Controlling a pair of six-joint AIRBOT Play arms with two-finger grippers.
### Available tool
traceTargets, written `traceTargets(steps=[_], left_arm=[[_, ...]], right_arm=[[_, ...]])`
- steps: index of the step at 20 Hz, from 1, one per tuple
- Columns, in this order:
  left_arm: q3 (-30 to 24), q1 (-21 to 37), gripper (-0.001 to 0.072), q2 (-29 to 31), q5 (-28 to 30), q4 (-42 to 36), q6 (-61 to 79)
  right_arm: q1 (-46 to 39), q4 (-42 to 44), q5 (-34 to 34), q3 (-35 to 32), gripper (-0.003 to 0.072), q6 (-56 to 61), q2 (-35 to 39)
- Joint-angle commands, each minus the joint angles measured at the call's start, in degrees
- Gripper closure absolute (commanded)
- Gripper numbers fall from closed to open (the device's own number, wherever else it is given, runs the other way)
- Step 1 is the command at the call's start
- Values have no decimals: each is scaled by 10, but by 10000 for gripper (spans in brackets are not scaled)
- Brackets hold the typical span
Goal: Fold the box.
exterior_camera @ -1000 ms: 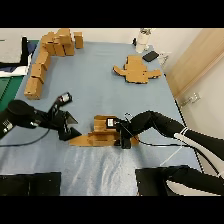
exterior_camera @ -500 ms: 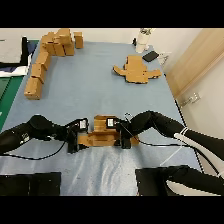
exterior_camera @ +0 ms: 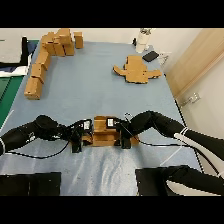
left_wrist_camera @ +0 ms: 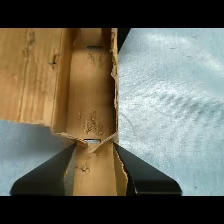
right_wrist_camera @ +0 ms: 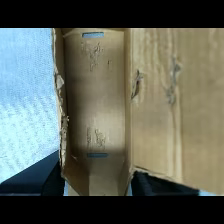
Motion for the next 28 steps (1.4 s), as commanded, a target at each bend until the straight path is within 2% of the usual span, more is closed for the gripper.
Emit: traceTargets(steps=[1,2,3,14,15,16,17,24,25,26,27,28], left_arm=[[0,-1,366,-2,-6,-12,26],[0,-1,436,-3,-6,-25,44],[0,-1,556,-5,-7,-39,63],[-2,-22,552,-16,4,-89,143],[-2,-22,495,-16,4,-89,141],[-5,-22,230,-16,2,-89,136],[-8,-22,38,-16,2,-89,135],[-24,-22,61,-14,-1,-89,134],[-24,-22,267,-11,1,-88,121],[-23,-22,599,-2,14,-78,103],[-21,-22,696,14,31,-57,68],[-21,-21,695,36,57,-31,2]], right_arm=[[0,0,0,0,223,0,0],[0,0,0,0,223,0,0],[0,0,0,0,223,0,0],[0,0,0,0,223,0,0],[0,0,0,0,223,0,0],[0,0,0,0,223,0,0],[0,0,0,0,223,0,0],[0,0,0,0,223,0,0],[0,0,0,0,223,0,0],[0,0,0,0,223,0,0],[0,0,0,0,223,0,0],[0,0,0,0,223,0,0]])
